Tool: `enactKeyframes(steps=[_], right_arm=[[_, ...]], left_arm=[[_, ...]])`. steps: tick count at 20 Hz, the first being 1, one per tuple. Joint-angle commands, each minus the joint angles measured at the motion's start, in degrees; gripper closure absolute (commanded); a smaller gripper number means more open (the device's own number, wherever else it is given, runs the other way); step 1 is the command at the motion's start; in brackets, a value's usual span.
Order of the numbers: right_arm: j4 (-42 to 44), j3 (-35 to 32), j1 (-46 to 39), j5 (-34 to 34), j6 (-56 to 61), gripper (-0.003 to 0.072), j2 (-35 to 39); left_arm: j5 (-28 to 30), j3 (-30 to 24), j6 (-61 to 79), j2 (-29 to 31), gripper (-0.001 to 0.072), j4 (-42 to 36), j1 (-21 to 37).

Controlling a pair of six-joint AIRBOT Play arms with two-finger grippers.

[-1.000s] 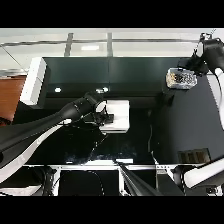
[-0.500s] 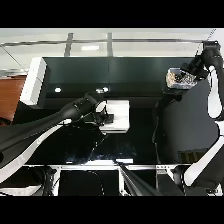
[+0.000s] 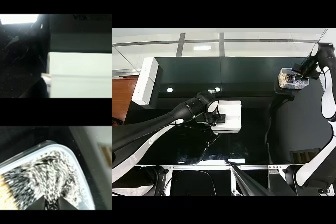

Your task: Fold the box and place the chain.

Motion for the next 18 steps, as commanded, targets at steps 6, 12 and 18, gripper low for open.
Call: enactKeyframes(steps=[6, 12, 18], right_arm=[[7.21, -0.11, 3.23, 2.54, -17.44, 0.0679, 24.98], [12.76, -0.11, 11.72, 6.86, -18.51, 0.0679, 39.32], [18.86, -2.47, 19.08, 20.48, -21.51, 0.0678, 46.58]], left_arm=[[0.48, 0.0, 0.0, -0.04, 0.0682, 0.07, 0.17], [1.68, 0.0, 0.0, -0.04, 0.0682, 0.07, 0.17], [1.75, 0.0, 0.02, -0.04, 0.0682, 0.07, 0.15]])
